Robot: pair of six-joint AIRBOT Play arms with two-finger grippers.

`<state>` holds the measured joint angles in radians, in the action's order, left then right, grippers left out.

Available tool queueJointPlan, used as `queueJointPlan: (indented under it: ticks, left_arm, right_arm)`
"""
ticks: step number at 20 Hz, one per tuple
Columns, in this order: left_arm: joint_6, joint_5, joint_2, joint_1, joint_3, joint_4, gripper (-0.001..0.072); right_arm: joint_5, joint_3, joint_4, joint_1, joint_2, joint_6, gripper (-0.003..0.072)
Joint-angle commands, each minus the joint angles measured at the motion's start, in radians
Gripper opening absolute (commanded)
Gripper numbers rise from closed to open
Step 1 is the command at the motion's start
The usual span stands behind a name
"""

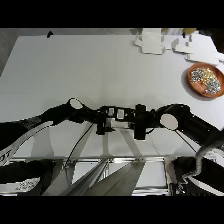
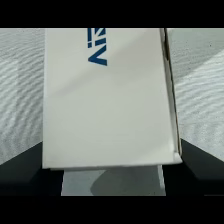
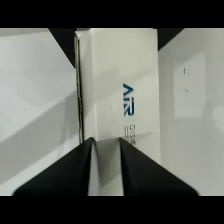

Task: Fold the box and place the chain.

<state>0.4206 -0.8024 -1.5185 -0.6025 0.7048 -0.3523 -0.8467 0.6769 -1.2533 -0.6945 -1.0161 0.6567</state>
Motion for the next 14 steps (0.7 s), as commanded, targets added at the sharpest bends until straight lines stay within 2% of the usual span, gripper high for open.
queueJointPlan:
  ticks: [1,3,5,9,10,12,14]
  left_arm:
    - [-0.001,-0.002,0.001,0.0,0.0,0.0,0.0129]
    - [-0.001,-0.002,0.001,0.0,0.0,0.0,0.0129]
    - [-0.001,-0.002,0.001,0.0,0.0,0.0,0.0129]
    - [-0.001,-0.002,0.001,0.0,0.0,0.0,0.0129]
    - [-0.001,-0.002,0.001,0.0,0.0,0.0,0.0129]
    - [-0.001,-0.002,0.001,0.0,0.0,0.0,0.0129]
    - [-0.001,-0.002,0.001,0.0,0.0,0.0,0.0129]
  right_arm:
    - [-0.001,-0.005,0.071,0.0,0.001,-0.001,0.028]
    - [-0.002,-0.004,0.103,0.0,0.01,-0.004,0.0282]
    - [-0.001,-0.004,0.116,0.0,0.028,-0.004,0.035]
    - [0.008,-0.004,0.145,0.007,0.042,-0.003,0.0332]
    - [0.021,-0.004,0.186,0.021,0.041,-0.003,0.0279]
    - [0.048,-0.004,0.245,0.063,0.04,-0.003,0.0034]
    - [0.043,-0.004,0.245,0.093,0.033,-0.003,0.0028]
